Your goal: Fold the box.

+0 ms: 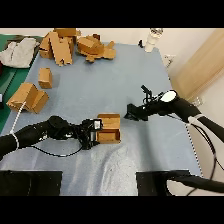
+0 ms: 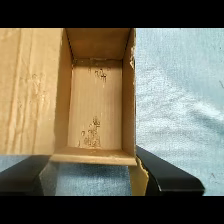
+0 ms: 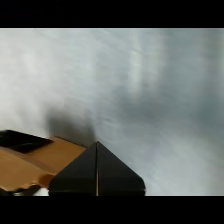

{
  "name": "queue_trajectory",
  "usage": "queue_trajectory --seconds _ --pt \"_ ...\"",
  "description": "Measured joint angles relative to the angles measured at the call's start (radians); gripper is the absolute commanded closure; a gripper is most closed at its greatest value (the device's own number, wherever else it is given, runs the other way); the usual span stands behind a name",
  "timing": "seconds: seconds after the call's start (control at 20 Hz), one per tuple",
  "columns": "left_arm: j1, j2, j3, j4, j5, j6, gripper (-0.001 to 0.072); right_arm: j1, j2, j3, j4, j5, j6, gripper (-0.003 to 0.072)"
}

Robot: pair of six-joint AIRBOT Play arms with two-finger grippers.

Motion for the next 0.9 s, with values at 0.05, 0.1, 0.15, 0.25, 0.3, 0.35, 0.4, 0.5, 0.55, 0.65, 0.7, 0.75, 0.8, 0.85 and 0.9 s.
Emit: queue_trajectory --seconds 0.05,0.1,0.15,0.25,0.3,0.35,0.4,0.5,0.55,0.65,0.7,0.75,0.8,0.85,0.9 --pt "0.0 0.0 0.0 0.0 0.0 0.0 0.0237 -0.027 -0.048 -0.002 0.118 0.027 -0.108 0.0687" --pt "0.0 0.0 0.0 0.0 0.0 0.0 0.0237 -0.043 -0.097 -0.003 0.2 0.068 -0.195 0.0687" --pt "0.0 0.0 0.0 0.0 0.0 0.0 0.0237 -0.051 -0.145 -0.005 0.268 0.112 -0.27 0.0687" --pt "0.0 0.0 0.0 0.0 0.0 0.0 0.0237 -0.05 -0.21 -0.01 0.347 0.191 -0.388 0.0687" --pt "0.0 0.0 0.0 0.0 0.0 0.0 0.0237 -0.042 -0.229 -0.014 0.376 0.224 -0.442 0.0687" --pt "0.0 0.0 0.0 0.0 0.0 0.0 0.0237 -0.031 -0.238 -0.019 0.396 0.255 -0.486 0.0687" --pt "0.0 0.0 0.0 0.0 0.0 0.0 0.0237 -0.014 -0.239 -0.028 0.41 0.285 -0.534 0.0687" --pt "0.0 0.0 0.0 0.0 0.0 0.0 0.0237 0.021 -0.21 -0.066 0.431 0.298 -0.628 0.0687" --pt "0.0 0.0 0.0 0.0 0.0 0.0 0.0237 0.037 -0.181 -0.094 0.439 0.29 -0.673 0.0686" --pt "0.0 0.0 0.0 0.0 0.0 0.0 0.0237 0.056 -0.099 -0.165 0.446 0.239 -0.762 0.0684" --pt "0.0 0.0 0.0 0.0 0.0 0.0 0.0237 0.063 -0.045 -0.205 0.45 0.199 -0.806 0.0683" --pt "0.0 0.0 0.0 0.0 0.0 0.0 0.0237 0.068 0.009 -0.243 0.452 0.158 -0.843 0.0647" --pt "0.0 0.0 0.0 0.0 0.0 0.0 0.0237 0.072 0.071 -0.283 0.452 0.106 -0.881 0.0635" --pt "0.0 0.0 0.0 -0.001 0.0 0.0 0.0237 0.079 0.128 -0.315 0.452 0.053 -0.912 0.0579" --pt "0.0 0.0 0.0 -0.001 0.0 0.0 0.0237 0.088 0.186 -0.343 0.452 -0.002 -0.945 0.0554"
